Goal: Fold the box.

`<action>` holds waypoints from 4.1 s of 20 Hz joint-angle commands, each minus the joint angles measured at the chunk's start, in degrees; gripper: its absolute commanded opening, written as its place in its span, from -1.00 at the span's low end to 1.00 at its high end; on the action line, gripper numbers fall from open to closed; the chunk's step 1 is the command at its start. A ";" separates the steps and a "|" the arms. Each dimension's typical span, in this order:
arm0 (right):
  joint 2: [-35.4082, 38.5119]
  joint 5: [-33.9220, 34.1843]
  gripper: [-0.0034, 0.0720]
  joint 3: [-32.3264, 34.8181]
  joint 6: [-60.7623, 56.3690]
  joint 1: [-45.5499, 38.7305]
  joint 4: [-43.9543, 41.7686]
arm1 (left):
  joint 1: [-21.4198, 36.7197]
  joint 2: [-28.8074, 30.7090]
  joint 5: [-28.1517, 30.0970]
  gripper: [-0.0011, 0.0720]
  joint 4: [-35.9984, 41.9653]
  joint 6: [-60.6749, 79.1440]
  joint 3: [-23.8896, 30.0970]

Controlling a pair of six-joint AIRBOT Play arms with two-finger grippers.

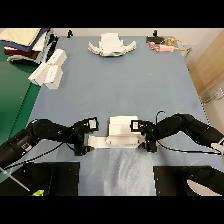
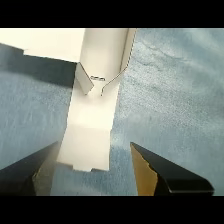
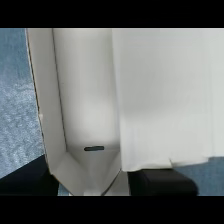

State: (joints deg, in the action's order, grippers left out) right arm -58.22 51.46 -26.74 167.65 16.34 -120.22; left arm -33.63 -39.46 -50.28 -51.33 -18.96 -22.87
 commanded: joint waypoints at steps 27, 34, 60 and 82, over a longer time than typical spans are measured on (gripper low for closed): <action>-0.02 0.00 0.36 0.02 -0.02 0.04 0.02 | -8.04 -15.34 16.39 -0.49 4.68 3.89 -3.85; -0.04 0.00 0.36 0.02 -0.02 0.04 0.02 | -8.09 -14.14 9.42 -0.49 3.34 6.56 -3.78; -0.02 0.00 0.36 0.02 -0.02 0.04 0.02 | -11.39 -20.79 16.65 0.47 20.24 14.86 -5.73; -0.04 0.00 0.36 0.02 -0.02 0.04 0.02 | -3.56 14.73 -12.96 -0.94 -33.27 -100.17 -3.32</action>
State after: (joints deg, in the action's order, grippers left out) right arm -58.26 51.46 -26.74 167.68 16.36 -120.18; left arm -40.88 -27.75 -56.40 -80.05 -98.24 -27.73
